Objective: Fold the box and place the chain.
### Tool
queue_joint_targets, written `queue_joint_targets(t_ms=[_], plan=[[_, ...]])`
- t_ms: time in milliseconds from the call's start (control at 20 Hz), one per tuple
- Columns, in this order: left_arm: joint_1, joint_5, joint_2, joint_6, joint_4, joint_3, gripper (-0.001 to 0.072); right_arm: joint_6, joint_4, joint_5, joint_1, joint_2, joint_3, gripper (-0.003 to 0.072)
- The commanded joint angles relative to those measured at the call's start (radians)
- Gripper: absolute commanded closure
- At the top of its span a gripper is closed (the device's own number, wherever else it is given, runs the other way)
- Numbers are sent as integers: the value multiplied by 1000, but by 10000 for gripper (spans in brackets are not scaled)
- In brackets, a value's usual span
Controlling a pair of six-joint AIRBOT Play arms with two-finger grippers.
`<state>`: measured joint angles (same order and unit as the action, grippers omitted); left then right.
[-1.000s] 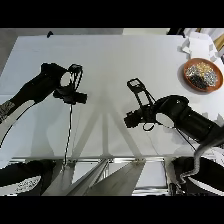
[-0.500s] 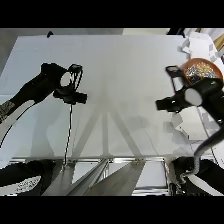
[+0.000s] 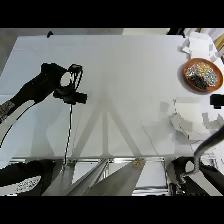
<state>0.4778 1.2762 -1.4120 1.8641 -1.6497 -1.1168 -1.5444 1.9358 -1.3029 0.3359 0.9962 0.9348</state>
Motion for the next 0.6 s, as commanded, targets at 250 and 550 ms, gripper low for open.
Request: queue_joint_targets(t_ms=[250,550], plan=[[-1,0,0,0,0,0,700,185,20,40,151,166,2,141],[-1,0,0,0,0,0,700,219,23,3,151,298,2,148]])
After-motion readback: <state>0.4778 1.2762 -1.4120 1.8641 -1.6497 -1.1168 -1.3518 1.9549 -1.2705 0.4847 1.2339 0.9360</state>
